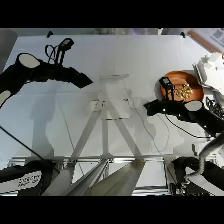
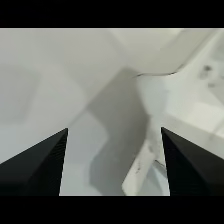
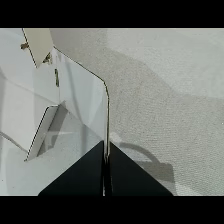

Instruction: Fold the box and place the chain.

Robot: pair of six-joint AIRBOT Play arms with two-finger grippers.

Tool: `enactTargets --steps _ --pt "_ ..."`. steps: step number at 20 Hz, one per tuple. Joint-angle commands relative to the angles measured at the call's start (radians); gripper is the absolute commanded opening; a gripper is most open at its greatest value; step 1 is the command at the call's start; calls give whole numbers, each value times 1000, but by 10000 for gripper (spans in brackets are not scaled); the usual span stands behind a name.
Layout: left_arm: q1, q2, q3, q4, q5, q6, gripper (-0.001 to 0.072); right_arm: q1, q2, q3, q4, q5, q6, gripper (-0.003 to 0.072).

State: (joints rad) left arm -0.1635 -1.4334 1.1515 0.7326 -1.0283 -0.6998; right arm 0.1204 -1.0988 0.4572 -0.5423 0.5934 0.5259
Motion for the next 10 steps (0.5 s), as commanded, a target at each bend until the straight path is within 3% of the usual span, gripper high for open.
enactTargets --steps 1,10 --pt "-5 -76 50 -93 -59 172 635 1 0 -1 0 0 0 13" --pt "-22 -228 50 -227 -83 342 638 1 0 -1 0 0 0 13"
